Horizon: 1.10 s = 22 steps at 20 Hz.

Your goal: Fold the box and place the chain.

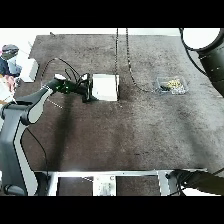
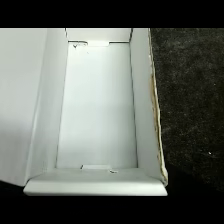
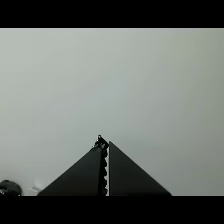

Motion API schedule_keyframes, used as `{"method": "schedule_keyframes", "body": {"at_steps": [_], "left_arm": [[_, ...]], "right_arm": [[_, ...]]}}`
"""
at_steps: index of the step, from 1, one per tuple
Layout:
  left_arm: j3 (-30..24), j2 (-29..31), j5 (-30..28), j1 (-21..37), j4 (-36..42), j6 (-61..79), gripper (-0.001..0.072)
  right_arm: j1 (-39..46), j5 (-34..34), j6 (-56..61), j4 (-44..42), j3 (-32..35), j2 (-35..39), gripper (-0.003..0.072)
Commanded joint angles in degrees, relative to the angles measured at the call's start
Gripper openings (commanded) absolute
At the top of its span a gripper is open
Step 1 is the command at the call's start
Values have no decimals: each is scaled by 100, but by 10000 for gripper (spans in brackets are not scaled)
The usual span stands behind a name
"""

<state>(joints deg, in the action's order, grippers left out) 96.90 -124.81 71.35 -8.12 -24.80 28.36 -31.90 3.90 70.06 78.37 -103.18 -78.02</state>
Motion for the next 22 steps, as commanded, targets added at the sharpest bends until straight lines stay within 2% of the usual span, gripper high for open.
{"method": "schedule_keyframes", "body": {"at_steps": [1, 7, 11, 14, 18, 20, 22], "left_arm": [[0, 0, -2, 0, 0, 2, 229], [-2, 0, 0, 0, 0, 2, 228], [-2, 0, 0, 0, 0, 2, 229], [0, 0, 0, 0, 0, 2, 229], [0, 0, 0, 0, 0, 2, 228], [0, 0, 0, 0, 0, 2, 229], [0, 0, -2, 0, -2, 2, 229]], "right_arm": [[7, -153, 0, 0, -17, -90, 11], [7, -269, 0, 2, -608, -92, 11], [9, -125, -2, 133, -669, -94, 11], [13, 820, -2, 133, -669, -94, 11], [20, 2796, 2, 210, -573, -293, 11], [28, 3394, 4, 289, -402, -531, 11], [76, 3626, 74, 321, -116, -691, 11]]}}
